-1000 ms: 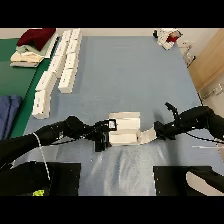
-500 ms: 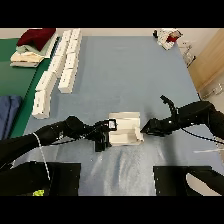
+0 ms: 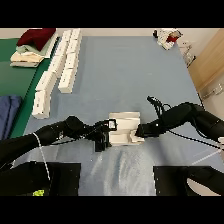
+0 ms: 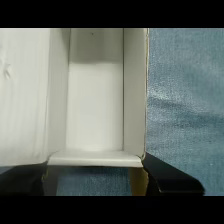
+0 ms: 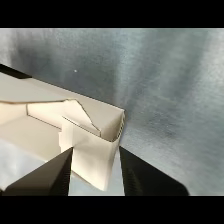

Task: Fold the box.

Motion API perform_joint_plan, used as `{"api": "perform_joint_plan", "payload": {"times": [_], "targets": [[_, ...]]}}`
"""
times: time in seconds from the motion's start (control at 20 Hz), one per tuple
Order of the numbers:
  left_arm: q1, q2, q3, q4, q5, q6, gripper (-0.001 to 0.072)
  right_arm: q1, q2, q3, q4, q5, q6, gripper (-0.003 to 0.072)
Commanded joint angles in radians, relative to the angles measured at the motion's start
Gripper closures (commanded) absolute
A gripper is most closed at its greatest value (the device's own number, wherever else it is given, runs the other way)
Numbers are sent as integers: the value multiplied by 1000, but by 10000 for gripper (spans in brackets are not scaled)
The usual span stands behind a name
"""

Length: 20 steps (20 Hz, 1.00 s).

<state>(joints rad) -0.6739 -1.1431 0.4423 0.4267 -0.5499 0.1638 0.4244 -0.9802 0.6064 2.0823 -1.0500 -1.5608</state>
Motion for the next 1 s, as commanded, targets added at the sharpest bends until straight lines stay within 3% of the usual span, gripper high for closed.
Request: {"api": "perform_joint_plan", "payload": {"times": [0.0, 0.4, 0.95], "targets": [[0, -1, 0, 0, 0, 0, 240, 130, -23, 58, -204, 25, 227, 240], [0, -1, 0, 0, 0, 0, 239, 327, -166, 202, -491, -97, 576, 240], [0, -1, 0, 0, 0, 0, 240, 332, -256, 225, -496, -87, 639, 282]]}}
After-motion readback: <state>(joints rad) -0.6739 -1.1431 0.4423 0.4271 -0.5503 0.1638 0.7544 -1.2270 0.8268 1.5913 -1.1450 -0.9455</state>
